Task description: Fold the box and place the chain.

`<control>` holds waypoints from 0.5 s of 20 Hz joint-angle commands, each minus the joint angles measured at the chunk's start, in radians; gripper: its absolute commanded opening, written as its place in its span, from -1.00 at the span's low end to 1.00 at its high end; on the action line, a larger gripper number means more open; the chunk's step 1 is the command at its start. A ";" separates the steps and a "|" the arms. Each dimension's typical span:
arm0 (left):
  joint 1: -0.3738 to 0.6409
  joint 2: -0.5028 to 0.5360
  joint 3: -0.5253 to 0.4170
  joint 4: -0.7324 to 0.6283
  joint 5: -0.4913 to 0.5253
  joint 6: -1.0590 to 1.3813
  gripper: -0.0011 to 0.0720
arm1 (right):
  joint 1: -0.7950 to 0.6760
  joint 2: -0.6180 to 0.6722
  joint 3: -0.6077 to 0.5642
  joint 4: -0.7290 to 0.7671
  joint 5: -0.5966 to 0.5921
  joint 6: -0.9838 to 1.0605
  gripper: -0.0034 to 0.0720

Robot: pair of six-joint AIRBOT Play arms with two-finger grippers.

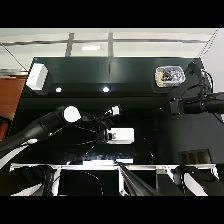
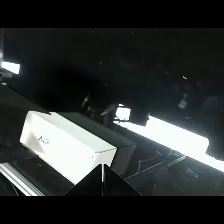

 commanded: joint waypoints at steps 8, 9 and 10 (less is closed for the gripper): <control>-0.052 -0.069 0.019 -0.010 -0.020 0.003 0.97 | -0.001 0.001 0.000 -0.010 -0.023 0.006 -0.88; -0.061 -0.075 0.019 -0.009 -0.019 0.005 0.97 | -0.001 0.001 0.000 -0.010 -0.023 0.007 -0.88; -0.067 -0.078 0.019 -0.010 -0.016 0.006 0.97 | -0.001 0.001 0.000 -0.010 -0.023 0.006 -0.88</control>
